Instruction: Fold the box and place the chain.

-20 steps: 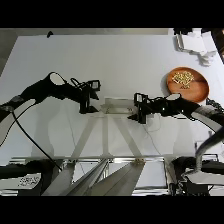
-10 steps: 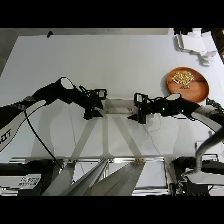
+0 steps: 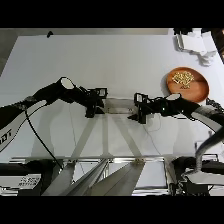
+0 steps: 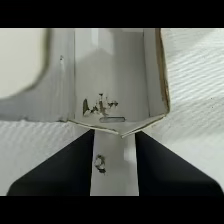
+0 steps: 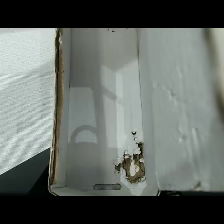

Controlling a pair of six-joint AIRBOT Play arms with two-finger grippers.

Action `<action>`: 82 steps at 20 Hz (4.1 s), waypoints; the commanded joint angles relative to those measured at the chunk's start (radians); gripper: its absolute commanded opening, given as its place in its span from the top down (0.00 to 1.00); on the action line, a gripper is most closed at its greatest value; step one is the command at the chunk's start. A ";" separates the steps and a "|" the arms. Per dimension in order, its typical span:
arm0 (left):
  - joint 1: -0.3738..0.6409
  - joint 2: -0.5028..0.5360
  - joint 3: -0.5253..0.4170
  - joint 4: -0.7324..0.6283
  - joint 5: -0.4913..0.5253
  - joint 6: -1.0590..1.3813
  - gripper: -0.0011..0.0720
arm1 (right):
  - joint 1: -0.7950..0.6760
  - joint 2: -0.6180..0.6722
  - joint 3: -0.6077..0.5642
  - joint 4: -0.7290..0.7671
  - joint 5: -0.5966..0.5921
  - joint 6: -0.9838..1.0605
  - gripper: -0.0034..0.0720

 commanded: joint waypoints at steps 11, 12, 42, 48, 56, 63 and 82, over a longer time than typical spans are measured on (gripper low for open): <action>-0.001 -0.001 0.000 -0.139 -0.067 -0.019 0.74 | 0.000 0.000 0.001 0.001 0.000 0.000 0.27; -0.001 -0.001 0.000 -0.139 -0.066 -0.019 0.58 | 0.000 0.000 0.001 0.001 0.000 0.000 0.27; 0.116 0.159 -0.133 0.193 0.016 -1.339 0.98 | 0.000 0.000 0.001 0.001 0.000 0.000 0.27; 0.048 0.161 -0.138 0.029 0.013 -1.278 0.97 | 0.000 0.000 0.001 0.001 0.000 0.000 0.27; 0.000 0.169 -0.138 0.005 0.005 -1.276 0.82 | 0.000 0.000 0.001 0.000 0.000 0.000 0.27; 0.151 0.249 -0.140 0.130 -0.019 -1.280 0.98 | 0.000 0.000 0.001 0.001 0.000 0.000 0.27; 0.037 0.219 -0.308 -0.050 0.258 -1.243 0.98 | 0.000 0.000 0.001 0.001 0.000 0.000 0.27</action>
